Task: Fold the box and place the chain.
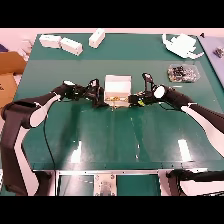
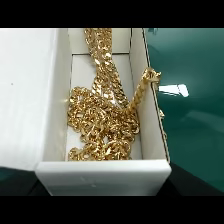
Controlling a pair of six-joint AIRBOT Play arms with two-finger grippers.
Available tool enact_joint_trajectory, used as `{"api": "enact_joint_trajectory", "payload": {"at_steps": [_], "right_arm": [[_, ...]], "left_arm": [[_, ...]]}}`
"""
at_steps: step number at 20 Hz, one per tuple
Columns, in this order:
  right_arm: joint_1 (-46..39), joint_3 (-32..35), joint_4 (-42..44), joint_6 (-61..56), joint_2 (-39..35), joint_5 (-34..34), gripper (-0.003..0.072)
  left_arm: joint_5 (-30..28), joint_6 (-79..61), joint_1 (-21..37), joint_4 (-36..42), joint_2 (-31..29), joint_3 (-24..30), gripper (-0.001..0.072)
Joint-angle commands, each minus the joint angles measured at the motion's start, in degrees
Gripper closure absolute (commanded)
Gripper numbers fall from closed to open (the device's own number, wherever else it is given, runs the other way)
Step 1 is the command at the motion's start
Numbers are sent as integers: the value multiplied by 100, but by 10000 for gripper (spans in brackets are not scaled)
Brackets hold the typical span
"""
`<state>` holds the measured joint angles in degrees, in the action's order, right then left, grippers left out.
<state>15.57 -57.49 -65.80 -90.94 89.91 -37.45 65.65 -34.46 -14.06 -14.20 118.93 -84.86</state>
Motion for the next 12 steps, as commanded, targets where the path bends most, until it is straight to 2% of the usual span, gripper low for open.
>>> {"api": "enact_joint_trajectory", "payload": {"at_steps": [1,2,3,6,12], "right_arm": [[4,7,-90,-15,48,-83,548],[4,7,-92,-15,48,-109,553],[4,7,-186,-20,48,-155,616],[-2,4,-310,-59,46,-205,674],[-2,-372,-621,-61,-142,-632,676]], "left_arm": [[0,-2,0,4,-4,0,352],[0,-2,0,4,-4,0,352],[0,-2,0,7,-4,0,352],[0,-2,0,4,-4,0,352],[-2,-2,0,4,-4,0,352]]}}
